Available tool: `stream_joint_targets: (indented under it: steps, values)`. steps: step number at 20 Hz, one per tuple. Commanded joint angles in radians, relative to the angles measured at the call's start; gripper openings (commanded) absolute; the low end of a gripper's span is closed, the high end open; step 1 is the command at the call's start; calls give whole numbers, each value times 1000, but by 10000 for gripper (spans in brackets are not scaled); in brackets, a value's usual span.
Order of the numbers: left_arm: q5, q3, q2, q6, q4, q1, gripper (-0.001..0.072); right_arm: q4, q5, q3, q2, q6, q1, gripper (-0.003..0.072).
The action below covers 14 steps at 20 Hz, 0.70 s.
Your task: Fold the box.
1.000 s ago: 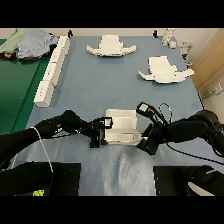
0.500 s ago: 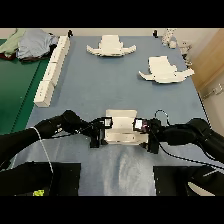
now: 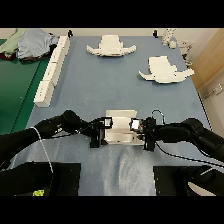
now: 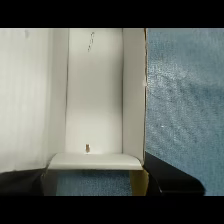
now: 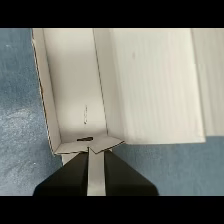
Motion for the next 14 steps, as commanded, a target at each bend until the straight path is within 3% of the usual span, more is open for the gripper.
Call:
stream_joint_targets:
  steps: [1, 6, 7, 8, 9, 10, 14]
  values:
    - [0, 0, -1, 0, 0, 0, 507, 69, 31, 0, -3, -71, 1, 137]
    - [0, 0, -1, 0, 0, 0, 507, 161, 45, 0, -38, -161, 1, 143]
    - [0, 0, -1, 0, 0, 0, 507, 172, 45, 0, -46, -177, 1, 234]
    - [0, 0, -1, 0, 0, 0, 507, 177, 46, 0, -50, -184, 1, 450]
    - [0, 0, -1, 0, 0, 0, 507, 177, 45, 0, -50, -184, 1, 607]
    - [0, 0, -1, 0, 0, 0, 507, 175, 43, 0, -50, -184, 1, 637]
    - [0, 0, -1, 0, 0, 0, 508, 174, 43, 0, -50, -184, 1, 637]
